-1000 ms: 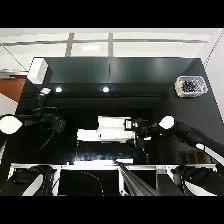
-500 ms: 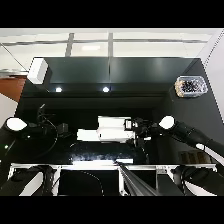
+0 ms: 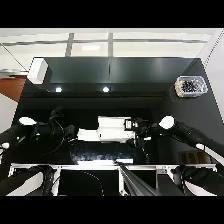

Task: Fold the box and place the chain.

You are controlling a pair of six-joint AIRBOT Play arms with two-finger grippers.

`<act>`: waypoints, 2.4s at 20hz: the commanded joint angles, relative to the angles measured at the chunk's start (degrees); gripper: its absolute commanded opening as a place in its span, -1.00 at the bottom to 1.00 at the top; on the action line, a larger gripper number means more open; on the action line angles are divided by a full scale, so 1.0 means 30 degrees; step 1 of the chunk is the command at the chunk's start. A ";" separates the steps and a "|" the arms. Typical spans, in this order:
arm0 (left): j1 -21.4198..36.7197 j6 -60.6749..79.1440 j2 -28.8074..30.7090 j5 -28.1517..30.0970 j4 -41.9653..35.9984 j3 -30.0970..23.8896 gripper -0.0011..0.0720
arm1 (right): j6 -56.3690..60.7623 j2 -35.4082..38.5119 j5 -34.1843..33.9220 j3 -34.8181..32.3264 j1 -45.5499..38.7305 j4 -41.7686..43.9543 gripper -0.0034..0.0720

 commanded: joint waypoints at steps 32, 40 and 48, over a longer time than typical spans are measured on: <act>-1.0746 -0.5319 0.0204 0.6149 0.0066 0.3636 0.97 | 0.0000 0.0000 -0.0138 0.0007 0.0000 0.0000 0.34; -1.2502 -1.0907 0.0197 0.6841 0.4575 0.4510 0.96 | 0.0000 0.0000 -0.0291 0.0007 0.0000 0.0000 0.35; -1.5416 -1.7136 0.0138 0.6360 1.1657 0.6207 0.95 | 0.0000 0.0000 -0.0350 0.0007 0.0000 0.0000 0.34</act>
